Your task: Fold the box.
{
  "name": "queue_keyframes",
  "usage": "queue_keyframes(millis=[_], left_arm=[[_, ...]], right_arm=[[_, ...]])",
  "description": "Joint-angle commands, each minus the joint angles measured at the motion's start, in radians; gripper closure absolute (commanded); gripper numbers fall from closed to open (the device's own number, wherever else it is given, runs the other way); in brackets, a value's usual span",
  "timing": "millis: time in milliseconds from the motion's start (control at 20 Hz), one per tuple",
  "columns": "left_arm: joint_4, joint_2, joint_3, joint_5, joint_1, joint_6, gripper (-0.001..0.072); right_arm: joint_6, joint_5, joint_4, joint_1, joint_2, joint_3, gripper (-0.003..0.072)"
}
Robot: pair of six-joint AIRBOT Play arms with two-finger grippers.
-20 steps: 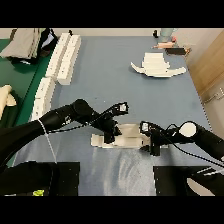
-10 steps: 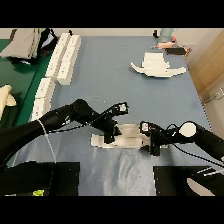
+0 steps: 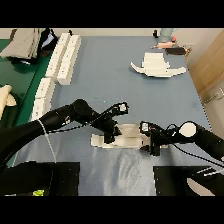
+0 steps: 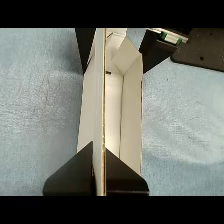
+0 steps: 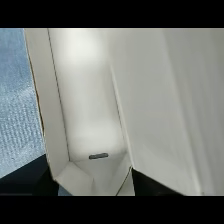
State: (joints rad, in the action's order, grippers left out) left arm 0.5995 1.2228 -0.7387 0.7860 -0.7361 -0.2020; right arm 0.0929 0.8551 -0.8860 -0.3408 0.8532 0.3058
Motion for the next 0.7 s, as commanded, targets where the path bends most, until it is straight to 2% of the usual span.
queue_keyframes(millis=[0, 250, 300, 350, 400, 550, 650], left_arm=[[-0.001, -0.002, 0.0, 0.001, 0.001, -0.001, 0.0692], [-0.001, -0.003, 0.0, -0.001, 0.001, 0.0, 0.0691], [-0.001, -0.003, 0.0, -0.002, 0.001, 0.003, 0.0573], [-0.001, -0.003, 0.0, -0.01, 0.001, 0.001, 0.0315], [-0.001, -0.003, 0.0, -0.02, 0.001, 0.0, 0.027], [0.008, -0.004, -0.006, -0.015, 0.002, -0.002, 0.0269], [0.061, -0.029, -0.007, 0.006, 0.01, -0.077, 0.0268]], right_arm=[[0.0, 0.0, 0.001, 0.001, 0.0, 0.001, 0.0147], [0.0, 0.0, 0.001, 0.001, 0.0, 0.001, 0.0147], [0.0, 0.0, 0.001, 0.001, 0.0, 0.001, 0.0146], [0.0, 0.0, 0.001, 0.001, 0.0, 0.001, 0.0147], [0.0, 0.0, 0.001, 0.001, 0.0, 0.001, 0.0147], [0.0, 0.0, 0.001, 0.001, 0.0, 0.001, 0.0146], [0.0, 0.0, 0.001, 0.001, -0.001, 0.001, 0.0146]])
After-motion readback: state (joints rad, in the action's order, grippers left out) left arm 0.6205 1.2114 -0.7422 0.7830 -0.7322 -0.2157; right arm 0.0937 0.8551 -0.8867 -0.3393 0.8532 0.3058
